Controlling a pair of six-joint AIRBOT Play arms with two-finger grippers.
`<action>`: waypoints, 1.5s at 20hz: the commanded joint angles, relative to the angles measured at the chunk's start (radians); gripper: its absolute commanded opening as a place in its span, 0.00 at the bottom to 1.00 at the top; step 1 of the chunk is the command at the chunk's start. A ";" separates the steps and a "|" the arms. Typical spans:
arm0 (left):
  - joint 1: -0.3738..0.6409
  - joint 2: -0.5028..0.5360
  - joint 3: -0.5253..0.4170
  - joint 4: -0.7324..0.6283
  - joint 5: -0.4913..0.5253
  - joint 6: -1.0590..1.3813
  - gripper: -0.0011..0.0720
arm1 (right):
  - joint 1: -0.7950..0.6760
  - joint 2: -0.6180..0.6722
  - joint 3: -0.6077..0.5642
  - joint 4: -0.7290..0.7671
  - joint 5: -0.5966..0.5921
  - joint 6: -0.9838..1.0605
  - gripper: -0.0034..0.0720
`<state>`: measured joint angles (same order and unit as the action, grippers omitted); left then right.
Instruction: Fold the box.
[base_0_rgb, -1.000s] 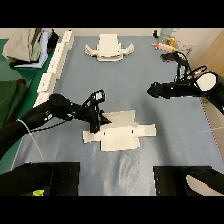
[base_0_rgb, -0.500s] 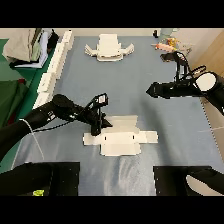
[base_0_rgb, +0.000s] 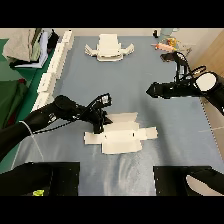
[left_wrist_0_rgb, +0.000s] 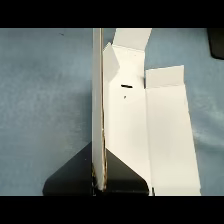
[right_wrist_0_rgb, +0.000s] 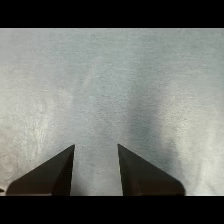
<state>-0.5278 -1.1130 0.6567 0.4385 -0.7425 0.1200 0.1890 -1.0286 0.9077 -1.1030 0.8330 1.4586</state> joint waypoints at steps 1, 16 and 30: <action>-0.003 0.054 0.000 0.003 0.079 0.018 0.03 | 0.000 0.000 0.001 0.002 0.001 0.000 0.58; -0.185 0.055 -0.103 -0.068 0.251 0.100 0.03 | 0.059 0.000 0.001 -0.013 0.002 0.000 0.42; -0.026 0.046 -0.090 -0.102 -0.066 0.194 0.03 | 0.058 0.000 0.001 -0.016 0.000 0.000 0.43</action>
<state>-0.5621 -1.0622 0.5655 0.3389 -0.7818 0.2939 0.2474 -1.0286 0.9077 -1.1191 0.8337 1.4578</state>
